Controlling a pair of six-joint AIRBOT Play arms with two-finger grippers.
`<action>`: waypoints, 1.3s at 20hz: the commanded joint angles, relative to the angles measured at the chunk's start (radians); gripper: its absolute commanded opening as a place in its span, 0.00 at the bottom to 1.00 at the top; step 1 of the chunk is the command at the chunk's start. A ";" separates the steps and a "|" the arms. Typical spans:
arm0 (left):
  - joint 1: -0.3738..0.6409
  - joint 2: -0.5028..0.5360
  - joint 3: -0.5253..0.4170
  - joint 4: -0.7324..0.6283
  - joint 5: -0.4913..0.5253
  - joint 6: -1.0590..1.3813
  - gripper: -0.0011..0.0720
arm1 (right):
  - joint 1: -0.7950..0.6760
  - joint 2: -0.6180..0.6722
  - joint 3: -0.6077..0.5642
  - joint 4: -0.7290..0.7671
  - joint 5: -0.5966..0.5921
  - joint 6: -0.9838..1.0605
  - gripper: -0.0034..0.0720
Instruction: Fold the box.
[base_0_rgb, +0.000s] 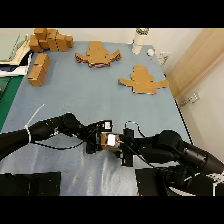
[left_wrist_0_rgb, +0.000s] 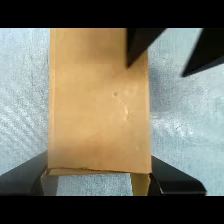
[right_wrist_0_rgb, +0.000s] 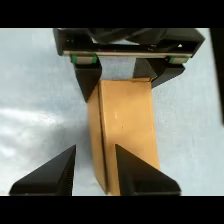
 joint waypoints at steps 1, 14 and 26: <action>0.001 0.001 0.001 0.000 0.000 0.001 0.59 | 0.000 0.097 0.007 0.109 -0.119 0.319 0.39; 0.001 0.001 0.001 0.000 0.000 0.001 0.59 | -0.169 0.200 -0.242 0.443 0.354 0.867 0.04; 0.001 0.001 0.001 0.000 0.000 0.001 0.59 | -0.201 0.182 -0.247 0.437 0.249 0.870 0.04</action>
